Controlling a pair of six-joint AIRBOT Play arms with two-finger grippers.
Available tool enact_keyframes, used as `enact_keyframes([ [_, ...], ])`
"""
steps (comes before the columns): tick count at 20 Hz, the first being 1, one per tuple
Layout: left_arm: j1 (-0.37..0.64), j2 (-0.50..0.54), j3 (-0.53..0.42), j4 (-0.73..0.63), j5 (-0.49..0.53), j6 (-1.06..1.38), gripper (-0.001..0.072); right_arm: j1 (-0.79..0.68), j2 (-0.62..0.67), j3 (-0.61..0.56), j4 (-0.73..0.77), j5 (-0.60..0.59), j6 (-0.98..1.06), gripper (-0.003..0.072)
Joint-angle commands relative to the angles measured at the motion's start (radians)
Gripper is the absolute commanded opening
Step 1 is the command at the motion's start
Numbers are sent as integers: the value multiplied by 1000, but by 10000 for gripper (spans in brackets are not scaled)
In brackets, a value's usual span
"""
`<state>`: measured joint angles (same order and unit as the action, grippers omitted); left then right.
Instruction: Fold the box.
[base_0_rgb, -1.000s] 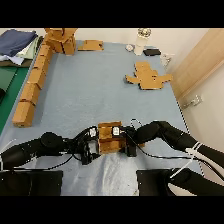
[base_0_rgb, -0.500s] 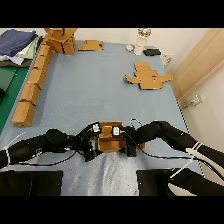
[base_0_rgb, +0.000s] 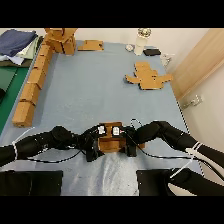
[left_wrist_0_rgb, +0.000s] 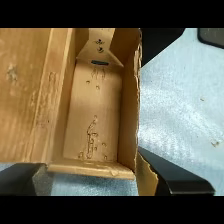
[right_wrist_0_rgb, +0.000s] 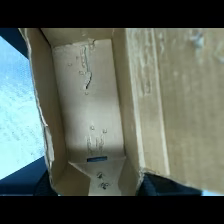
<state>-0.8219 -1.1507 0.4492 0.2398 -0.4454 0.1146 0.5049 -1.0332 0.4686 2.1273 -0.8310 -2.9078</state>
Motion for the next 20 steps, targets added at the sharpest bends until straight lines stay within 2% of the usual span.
enact_keyframes([
  [1, -2, -11, 11, 41, -35, 4, 696, 1, 0, 0, 0, 0, 0, 555],
  [5, -1, -11, 11, 92, -59, -6, 696, 1, 0, 0, 0, 0, 0, 555],
  [17, -2, -12, 13, 93, 8, -61, 693, 1, 0, 0, 0, 0, 0, 555],
  [18, -2, -12, 13, 94, 8, -60, 618, 1, 0, 0, 0, 0, 0, 555],
  [19, -2, -12, 13, 94, 7, -60, 582, 1, 0, 0, 0, 0, 0, 555],
  [20, -2, -12, 13, 94, 7, -60, 580, 1, 0, 0, 0, 0, 0, 555],
])
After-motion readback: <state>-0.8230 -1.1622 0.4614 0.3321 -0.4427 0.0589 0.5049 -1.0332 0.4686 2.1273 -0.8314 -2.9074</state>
